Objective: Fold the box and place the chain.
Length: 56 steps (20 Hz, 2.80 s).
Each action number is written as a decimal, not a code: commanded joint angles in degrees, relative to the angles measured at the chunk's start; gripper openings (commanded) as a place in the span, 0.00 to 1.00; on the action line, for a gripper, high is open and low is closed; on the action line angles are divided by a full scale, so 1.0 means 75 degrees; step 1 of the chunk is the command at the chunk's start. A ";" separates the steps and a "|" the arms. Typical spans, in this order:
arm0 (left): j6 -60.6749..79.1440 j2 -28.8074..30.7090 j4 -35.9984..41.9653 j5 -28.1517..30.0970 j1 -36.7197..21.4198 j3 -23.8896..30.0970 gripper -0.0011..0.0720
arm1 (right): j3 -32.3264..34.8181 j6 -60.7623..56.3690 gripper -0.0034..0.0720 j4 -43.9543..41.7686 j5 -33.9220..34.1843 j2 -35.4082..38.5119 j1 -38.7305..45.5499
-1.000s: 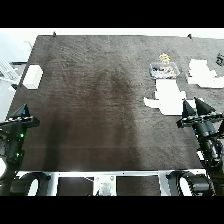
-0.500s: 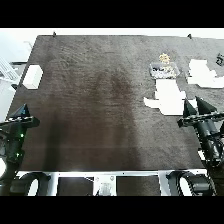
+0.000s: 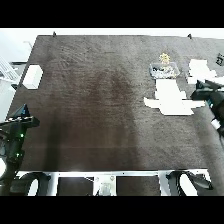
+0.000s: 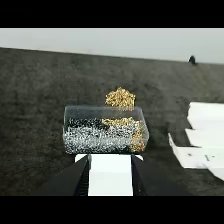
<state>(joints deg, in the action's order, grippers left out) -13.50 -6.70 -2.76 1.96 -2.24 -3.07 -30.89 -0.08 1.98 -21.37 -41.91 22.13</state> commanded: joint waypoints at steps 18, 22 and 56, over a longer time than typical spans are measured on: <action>0.0003 0.0006 0.0000 0.0006 0.0003 0.0003 0.04 | -0.9681 -0.5604 0.65 0.6038 -0.9326 -0.8454 0.4427; 0.0003 0.0006 0.0000 0.0003 0.0006 0.0003 0.04 | -1.0652 -0.5645 0.72 0.6333 -0.9416 -0.9661 0.4080; 0.0003 0.0006 0.0000 0.0003 0.0006 0.0003 0.04 | -1.0780 -0.5560 0.08 0.5578 -1.1176 -1.1246 0.3185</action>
<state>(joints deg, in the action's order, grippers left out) -13.50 -6.70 -2.76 1.96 -2.24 -3.09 -112.42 -41.87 45.21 -102.37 -126.21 45.98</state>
